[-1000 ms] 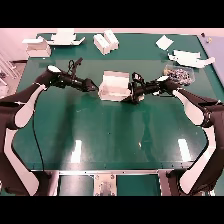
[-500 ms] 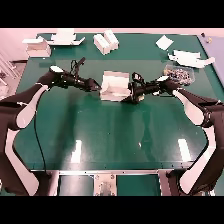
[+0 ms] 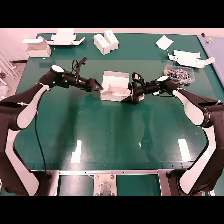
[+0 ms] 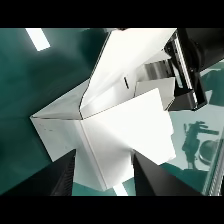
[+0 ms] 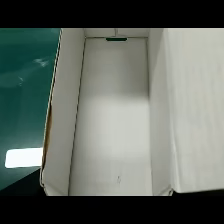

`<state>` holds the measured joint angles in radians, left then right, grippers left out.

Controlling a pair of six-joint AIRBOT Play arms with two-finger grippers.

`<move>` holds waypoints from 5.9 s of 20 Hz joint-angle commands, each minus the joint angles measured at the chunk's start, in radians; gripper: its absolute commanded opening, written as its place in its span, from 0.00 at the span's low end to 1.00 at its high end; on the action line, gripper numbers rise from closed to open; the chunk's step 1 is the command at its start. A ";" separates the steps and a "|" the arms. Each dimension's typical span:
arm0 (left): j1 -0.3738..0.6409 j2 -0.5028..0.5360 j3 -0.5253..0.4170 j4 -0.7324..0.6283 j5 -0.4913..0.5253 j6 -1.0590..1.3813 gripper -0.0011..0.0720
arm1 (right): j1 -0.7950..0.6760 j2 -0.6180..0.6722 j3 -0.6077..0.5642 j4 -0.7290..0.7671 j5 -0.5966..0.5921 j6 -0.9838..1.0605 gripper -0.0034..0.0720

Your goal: Fold the box and place the chain.

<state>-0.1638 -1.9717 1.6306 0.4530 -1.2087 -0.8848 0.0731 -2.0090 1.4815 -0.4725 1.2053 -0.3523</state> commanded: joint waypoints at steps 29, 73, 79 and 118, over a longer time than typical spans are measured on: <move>-0.161 0.001 0.148 0.416 0.027 -0.349 0.59 | 0.000 0.000 0.000 0.000 0.000 0.000 0.84; -0.332 -0.006 0.298 0.899 0.024 -1.054 0.57 | 0.000 0.000 0.000 0.000 0.000 0.000 0.84; -0.332 -0.017 0.318 0.897 0.025 -1.075 0.57 | 0.000 0.000 0.000 0.000 0.000 0.000 0.84; -0.344 -0.123 0.440 0.950 -0.084 -1.131 0.36 | 0.000 0.000 0.000 0.000 0.000 0.000 0.84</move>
<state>-0.5091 -2.0933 2.0521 1.3975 -1.2884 -2.0159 0.0738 -2.0094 1.4815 -0.4717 1.2034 -0.3519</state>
